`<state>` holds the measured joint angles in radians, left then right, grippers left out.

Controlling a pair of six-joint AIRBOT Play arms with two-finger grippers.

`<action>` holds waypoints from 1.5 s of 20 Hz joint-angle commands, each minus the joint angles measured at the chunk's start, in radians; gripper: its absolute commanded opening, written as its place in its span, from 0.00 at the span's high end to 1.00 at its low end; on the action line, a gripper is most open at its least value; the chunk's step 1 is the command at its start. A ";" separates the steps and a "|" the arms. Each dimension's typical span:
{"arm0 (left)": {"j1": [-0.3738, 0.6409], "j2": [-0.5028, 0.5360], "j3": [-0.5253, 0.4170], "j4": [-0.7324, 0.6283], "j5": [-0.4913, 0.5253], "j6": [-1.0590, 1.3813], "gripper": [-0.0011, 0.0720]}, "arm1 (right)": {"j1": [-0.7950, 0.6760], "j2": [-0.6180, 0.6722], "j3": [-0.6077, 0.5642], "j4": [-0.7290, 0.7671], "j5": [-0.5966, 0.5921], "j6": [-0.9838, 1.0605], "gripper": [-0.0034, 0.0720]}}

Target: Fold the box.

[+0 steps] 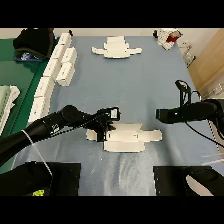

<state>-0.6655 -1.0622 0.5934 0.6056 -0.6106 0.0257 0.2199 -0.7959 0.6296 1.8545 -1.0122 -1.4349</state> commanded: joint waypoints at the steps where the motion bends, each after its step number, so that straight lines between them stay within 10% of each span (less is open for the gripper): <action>1: 0.000 0.000 0.001 0.000 0.001 0.000 0.97 | 0.077 0.013 0.000 0.065 -0.188 -0.050 0.95; 7: 0.000 0.000 0.001 0.000 0.001 0.000 0.97 | 0.595 0.199 -0.143 -0.038 -0.138 -0.068 0.93; 9: -0.001 0.000 0.001 0.000 0.001 0.000 0.97 | 0.764 0.218 -0.209 -0.130 -0.043 -0.112 0.16; 10: -0.001 0.000 0.001 0.000 0.001 0.000 0.97 | 0.820 0.204 -0.233 -0.192 0.000 -0.120 0.00; 30: -0.002 0.000 0.001 0.000 0.001 0.000 0.97 | 0.897 0.006 -0.172 -0.664 0.166 0.077 0.01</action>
<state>-0.6666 -1.0626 0.5934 0.6056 -0.6098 0.0257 1.1168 -0.7895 0.4351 1.2110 -0.8261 -1.3846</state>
